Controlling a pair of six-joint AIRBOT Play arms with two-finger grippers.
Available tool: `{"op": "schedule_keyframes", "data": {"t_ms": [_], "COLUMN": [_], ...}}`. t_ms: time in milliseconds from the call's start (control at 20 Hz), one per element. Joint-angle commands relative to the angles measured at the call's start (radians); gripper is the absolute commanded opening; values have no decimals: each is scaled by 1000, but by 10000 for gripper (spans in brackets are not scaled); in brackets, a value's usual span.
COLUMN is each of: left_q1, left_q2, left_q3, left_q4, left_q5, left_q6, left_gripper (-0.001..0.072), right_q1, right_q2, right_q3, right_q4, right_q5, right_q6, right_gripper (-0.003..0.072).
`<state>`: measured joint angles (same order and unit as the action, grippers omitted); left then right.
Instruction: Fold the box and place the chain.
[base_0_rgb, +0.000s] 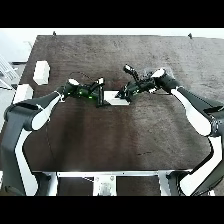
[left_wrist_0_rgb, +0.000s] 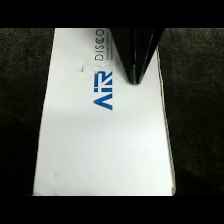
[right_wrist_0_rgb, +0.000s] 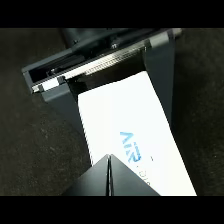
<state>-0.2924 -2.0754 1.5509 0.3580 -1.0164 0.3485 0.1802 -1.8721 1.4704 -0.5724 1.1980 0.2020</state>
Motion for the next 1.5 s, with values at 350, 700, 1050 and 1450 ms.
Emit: {"op": "schedule_keyframes", "data": {"t_ms": [350,700,1050,1450], "left_q1": [1,1,1,26], "left_q2": [0,0,0,48], "left_q3": [0,0,1,1], "left_q4": [0,0,-8,-69], "left_q5": [5,5,14,44], "left_q6": [0,0,0,-97], "left_gripper": [335,335,335,18], "right_q1": [4,-50,-236,-272], "right_q2": [7,353,940,1063], "right_q3": [8,-46,-661,-910], "right_q4": [-28,59,11,15], "right_q5": [0,0,-246,-307], "right_q6": [52,121,191,192], "right_gripper": [13,11,12,13]}}
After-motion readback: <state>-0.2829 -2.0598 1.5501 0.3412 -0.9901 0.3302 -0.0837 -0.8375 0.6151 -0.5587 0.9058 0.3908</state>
